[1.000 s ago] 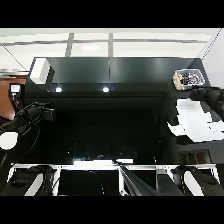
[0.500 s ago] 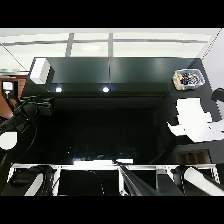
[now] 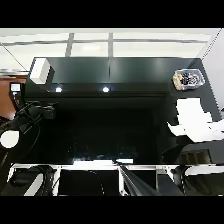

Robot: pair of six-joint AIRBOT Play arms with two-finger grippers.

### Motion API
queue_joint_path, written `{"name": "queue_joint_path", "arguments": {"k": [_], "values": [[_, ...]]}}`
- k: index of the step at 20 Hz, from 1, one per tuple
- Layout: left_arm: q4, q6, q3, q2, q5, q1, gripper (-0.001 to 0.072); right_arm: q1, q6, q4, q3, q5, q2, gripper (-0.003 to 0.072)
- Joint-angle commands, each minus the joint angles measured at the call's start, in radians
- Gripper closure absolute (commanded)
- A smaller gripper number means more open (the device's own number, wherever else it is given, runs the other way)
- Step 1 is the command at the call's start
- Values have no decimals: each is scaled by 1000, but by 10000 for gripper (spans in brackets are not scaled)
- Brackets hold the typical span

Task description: Fold the box and place the chain.

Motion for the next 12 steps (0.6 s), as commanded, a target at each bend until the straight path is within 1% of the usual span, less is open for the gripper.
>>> {"name": "queue_joint_path", "arguments": {"k": [1, 3, 5, 8, 10, 11, 12], "values": [[-2, 0, 0, -17, -43, -1, 4, -2, -101, -45, 46, 138, -55, -21], [-4, 0, 0, -17, -46, -1, 4, -2, -131, -49, 45, 165, -55, -19], [-4, 0, 0, -17, -47, -1, 4, -2, -136, -44, 42, 179, -55, 79], [-11, 0, 0, -17, -53, -1, 5, -2, -139, -47, -2, 208, -47, 80], [-11, 0, 0, -17, -77, -1, 5, -2, -156, -44, -14, 204, -39, 183], [-11, 0, 0, -17, -89, -1, 5, -2, -156, -40, -14, 202, -30, 205], [-11, 0, 0, -17, -97, -1, 5, -2, -157, -37, -14, 192, -17, 207]]}}
